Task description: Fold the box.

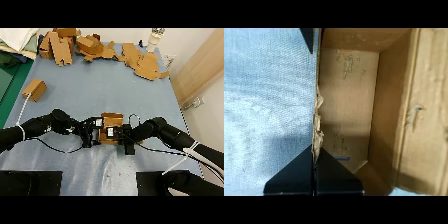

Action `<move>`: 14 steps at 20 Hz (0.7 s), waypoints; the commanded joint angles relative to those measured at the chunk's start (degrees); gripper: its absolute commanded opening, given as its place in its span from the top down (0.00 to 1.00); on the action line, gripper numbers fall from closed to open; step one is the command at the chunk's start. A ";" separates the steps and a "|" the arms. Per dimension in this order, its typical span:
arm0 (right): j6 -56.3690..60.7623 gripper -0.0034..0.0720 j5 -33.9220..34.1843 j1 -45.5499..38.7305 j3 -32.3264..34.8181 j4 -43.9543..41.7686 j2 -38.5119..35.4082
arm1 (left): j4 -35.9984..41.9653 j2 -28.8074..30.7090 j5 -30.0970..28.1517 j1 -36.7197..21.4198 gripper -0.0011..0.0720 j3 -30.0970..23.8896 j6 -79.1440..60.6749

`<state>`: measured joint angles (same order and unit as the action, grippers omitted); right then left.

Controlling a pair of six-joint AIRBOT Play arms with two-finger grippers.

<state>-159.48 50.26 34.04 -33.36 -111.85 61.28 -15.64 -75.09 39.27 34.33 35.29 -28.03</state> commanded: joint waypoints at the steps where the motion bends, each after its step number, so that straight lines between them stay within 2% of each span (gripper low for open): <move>1: 0.02 0.95 -0.04 0.02 -0.02 0.00 -0.04 | -0.07 -0.04 -0.35 0.33 0.22 0.00 0.00; 2: 0.02 0.95 -0.02 0.02 -0.02 0.00 -0.04 | -0.22 -0.04 -0.35 0.33 0.42 0.00 0.00; 9: 0.04 0.95 -0.09 0.00 -0.02 0.04 -0.04 | -0.22 -0.04 -3.61 0.31 0.42 0.00 0.48; 14: 0.07 0.95 0.63 0.02 0.00 0.44 -0.04 | 0.39 -0.04 -3.72 0.33 0.42 0.00 0.83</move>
